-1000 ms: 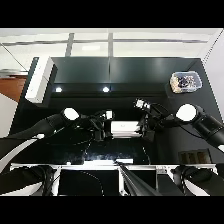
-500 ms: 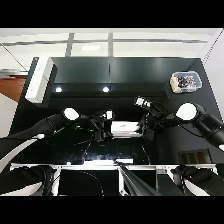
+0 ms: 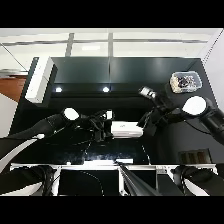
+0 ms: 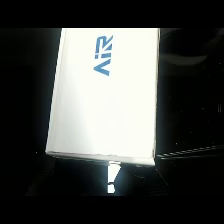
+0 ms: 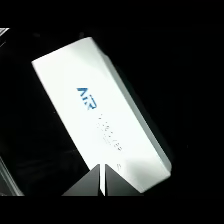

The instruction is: Fold the box and place the chain.

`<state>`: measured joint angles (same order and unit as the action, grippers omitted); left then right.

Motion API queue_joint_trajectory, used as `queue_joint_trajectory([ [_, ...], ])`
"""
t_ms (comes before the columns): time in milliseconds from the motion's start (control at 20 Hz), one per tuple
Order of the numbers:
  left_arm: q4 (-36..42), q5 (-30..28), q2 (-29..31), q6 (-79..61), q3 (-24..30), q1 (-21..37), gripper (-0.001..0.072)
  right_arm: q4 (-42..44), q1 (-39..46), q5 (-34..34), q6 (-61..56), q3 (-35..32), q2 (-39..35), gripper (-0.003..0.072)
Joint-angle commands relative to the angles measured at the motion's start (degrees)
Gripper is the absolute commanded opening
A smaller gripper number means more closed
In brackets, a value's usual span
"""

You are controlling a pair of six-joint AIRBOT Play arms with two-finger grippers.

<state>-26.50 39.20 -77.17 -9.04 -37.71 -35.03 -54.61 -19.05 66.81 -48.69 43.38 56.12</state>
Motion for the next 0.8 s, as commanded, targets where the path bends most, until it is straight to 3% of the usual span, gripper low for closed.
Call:
queue_joint_trajectory([
  [0,-0.02,-0.04,-0.04,0.00,-0.04,-0.02,0.0463,6.12,4.79,2.21,-16.68,-2.19,-0.46,0.0044],
  [150,-0.02,-0.04,-0.04,0.00,-0.04,-0.02,0.0463,23.67,4.90,-1.92,-18.43,-9.60,-0.24,0.0044],
  [250,-0.02,-0.07,-0.04,0.00,-0.04,-0.02,0.0463,30.60,3.76,-5.51,-18.43,-12.66,0.13,0.0044],
  [500,-0.02,-0.07,-0.04,0.00,-0.04,-0.02,0.0463,28.79,0.72,-10.73,-18.69,-13.53,1.73,0.0044],
  [750,-0.02,-0.07,-0.04,0.00,-0.04,-0.02,0.0463,22.64,0.72,-10.95,-21.38,-13.53,4.37,0.0044],
])
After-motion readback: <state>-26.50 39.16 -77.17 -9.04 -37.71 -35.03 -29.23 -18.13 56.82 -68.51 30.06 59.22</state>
